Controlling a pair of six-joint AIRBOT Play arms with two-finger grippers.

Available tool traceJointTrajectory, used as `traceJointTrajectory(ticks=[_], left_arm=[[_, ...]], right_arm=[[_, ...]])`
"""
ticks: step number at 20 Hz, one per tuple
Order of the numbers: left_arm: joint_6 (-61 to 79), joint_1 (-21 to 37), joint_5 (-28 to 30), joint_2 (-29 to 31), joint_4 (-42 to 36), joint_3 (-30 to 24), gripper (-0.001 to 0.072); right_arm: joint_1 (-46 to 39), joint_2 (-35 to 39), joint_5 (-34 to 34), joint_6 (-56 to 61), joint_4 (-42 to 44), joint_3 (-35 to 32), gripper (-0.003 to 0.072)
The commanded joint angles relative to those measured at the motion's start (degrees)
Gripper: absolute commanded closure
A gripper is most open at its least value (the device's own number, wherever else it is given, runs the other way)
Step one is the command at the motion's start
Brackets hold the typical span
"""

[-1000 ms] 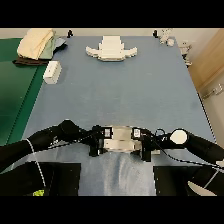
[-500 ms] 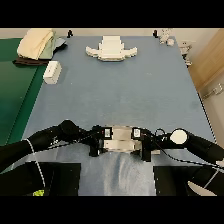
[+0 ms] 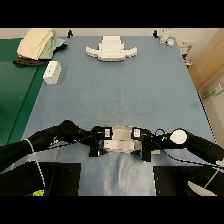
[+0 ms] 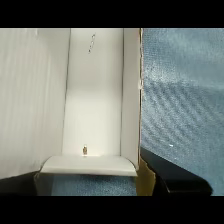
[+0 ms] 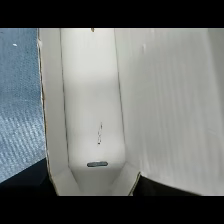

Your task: Fold the box.

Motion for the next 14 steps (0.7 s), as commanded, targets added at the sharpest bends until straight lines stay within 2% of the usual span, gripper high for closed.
traceJointTrajectory(ticks=[1,2,3,4,11,13,14], left_arm=[[-0.1,0.0,0.3,0.0,0.0,0.0,0.0033],[-0.1,0.0,0.3,0.0,0.0,0.0,0.0084],[-0.2,0.0,0.3,0.0,0.0,0.0,0.0254],[-0.2,0.0,0.3,0.0,0.0,0.0,0.0307],[-0.2,0.0,0.3,0.0,0.0,0.0,0.0297],[-0.2,0.0,0.3,0.0,0.0,0.0,0.0298],[-0.2,0.0,0.3,0.0,0.0,0.0,0.0298]], right_arm=[[0.1,0.0,0.0,0.0,0.0,0.0,0.0240],[0.1,0.0,0.0,0.0,0.0,0.0,0.0241],[0.1,0.0,0.0,0.0,0.0,0.0,0.0240],[0.1,0.0,0.0,0.0,0.0,0.0,0.0240],[0.0,0.0,0.0,0.1,-0.3,0.0,0.0236],[0.0,0.2,0.3,3.1,-1.0,0.2,-0.0032],[0.0,0.3,0.8,4.8,-2.0,0.3,-0.0032]])
